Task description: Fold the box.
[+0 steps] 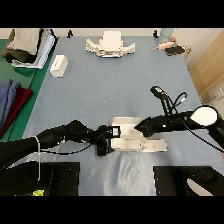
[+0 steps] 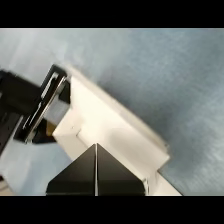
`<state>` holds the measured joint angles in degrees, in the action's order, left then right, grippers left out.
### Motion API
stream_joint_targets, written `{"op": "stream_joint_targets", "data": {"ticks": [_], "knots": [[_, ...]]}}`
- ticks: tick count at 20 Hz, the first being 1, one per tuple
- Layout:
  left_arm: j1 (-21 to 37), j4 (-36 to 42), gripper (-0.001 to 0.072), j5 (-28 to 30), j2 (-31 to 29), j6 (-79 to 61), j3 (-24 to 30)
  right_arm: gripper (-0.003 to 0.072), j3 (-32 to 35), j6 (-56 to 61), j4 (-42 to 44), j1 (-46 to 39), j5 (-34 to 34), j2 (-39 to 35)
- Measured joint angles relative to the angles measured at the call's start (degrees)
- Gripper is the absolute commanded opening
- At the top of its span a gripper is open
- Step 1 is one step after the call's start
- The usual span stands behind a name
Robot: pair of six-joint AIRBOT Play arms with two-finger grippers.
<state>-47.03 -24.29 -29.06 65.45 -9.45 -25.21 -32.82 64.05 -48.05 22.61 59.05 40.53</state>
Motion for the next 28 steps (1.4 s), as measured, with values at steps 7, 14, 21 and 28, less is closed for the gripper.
{"op": "stream_joint_targets", "data": {"ticks": [7, 14, 21, 28], "knots": [[0.0, 0.04, 0.052, 0.04, 0.0, 0.02, 0.0, 0.0525, 2.93, -4.26, -13.2, 0.0, 16.96, -11.82], [0.0, 0.07, 0.052, 0.07, 0.0, 0.02, 0.0, 0.0524, 10.34, -19.61, -20.7, 0.0, 12.61, -11.91], [0.0, 0.07, 0.052, 0.07, 0.0, 0.04, 0.0, 0.05, 11.82, -37.13, -18.84, 1.7, 1.14, -6.29], [0.0, 0.04, 0.052, 0.07, 0.0, 0.04, 0.0, 0.0154, 11.98, -41.55, -17.35, 6.73, -4.39, -1.49]]}}
